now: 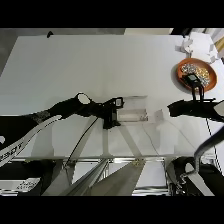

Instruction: Fold the box and place the chain.

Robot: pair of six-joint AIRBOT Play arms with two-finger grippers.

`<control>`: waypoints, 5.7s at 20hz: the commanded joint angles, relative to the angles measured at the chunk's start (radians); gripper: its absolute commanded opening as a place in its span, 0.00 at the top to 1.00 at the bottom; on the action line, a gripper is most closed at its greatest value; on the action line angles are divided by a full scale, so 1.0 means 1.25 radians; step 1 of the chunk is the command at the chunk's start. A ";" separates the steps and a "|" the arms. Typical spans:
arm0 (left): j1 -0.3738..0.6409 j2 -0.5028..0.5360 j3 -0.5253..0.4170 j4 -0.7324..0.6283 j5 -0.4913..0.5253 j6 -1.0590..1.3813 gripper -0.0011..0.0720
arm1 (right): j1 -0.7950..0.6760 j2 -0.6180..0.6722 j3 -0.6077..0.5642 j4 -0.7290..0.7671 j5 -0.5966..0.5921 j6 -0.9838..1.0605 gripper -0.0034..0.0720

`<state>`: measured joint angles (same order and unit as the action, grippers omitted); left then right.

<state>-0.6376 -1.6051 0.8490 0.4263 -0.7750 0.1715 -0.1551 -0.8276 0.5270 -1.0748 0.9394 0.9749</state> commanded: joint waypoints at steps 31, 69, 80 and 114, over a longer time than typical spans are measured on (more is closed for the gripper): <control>0.000 0.001 -0.001 0.000 0.000 0.000 0.70 | 0.056 -0.206 0.000 0.303 0.141 -0.080 0.60; 0.000 0.001 -0.001 0.000 0.000 0.000 0.70 | 0.588 -0.381 0.233 -0.396 0.047 0.836 0.83; 0.000 0.000 -0.001 0.000 0.000 0.000 0.70 | 0.588 -0.412 0.233 -0.421 0.075 0.833 0.70; 0.000 0.000 -0.001 0.000 0.000 0.000 0.70 | -0.139 -0.467 0.551 -0.471 0.039 0.344 0.59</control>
<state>-0.6376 -1.6051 0.8490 0.4263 -0.7750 0.1715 -0.2085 -1.2823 1.1351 -1.6882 1.0157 1.4452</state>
